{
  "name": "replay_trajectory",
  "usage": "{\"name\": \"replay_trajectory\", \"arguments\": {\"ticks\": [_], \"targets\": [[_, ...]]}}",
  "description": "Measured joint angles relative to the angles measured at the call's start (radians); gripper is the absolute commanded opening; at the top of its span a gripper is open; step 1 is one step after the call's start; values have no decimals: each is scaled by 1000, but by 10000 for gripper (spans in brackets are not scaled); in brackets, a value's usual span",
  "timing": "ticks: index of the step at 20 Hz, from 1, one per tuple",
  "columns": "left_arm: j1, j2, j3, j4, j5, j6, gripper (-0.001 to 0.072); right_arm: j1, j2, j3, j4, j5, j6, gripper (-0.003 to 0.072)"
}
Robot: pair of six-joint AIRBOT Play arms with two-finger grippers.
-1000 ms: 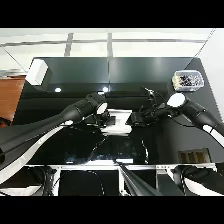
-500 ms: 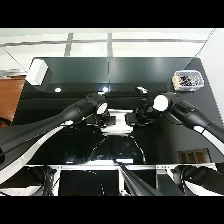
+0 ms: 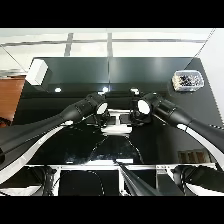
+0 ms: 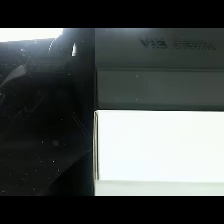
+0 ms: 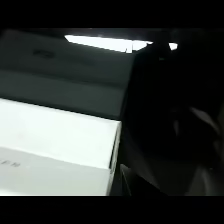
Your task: Fold the box and place the chain.
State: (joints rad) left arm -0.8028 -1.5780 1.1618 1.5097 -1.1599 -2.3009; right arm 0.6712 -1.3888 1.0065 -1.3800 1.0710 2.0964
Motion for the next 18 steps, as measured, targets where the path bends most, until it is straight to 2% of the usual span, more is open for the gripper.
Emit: {"name": "replay_trajectory", "arguments": {"ticks": [12, 13, 14, 18], "targets": [[0, 0, 0, 0, -1, 1, 28, 61, -66, 27, -87, 53, 224, 240], [0, 0, 0, 0, -1, 1, 28, 63, -71, 27, -87, 58, 230, 105], [0, 0, 0, -1, 0, 2, 28, 64, -73, 27, -87, 60, 235, 13], [0, 0, 0, 0, -1, 2, 28, 68, -80, 36, -87, 66, 247, 13]]}}
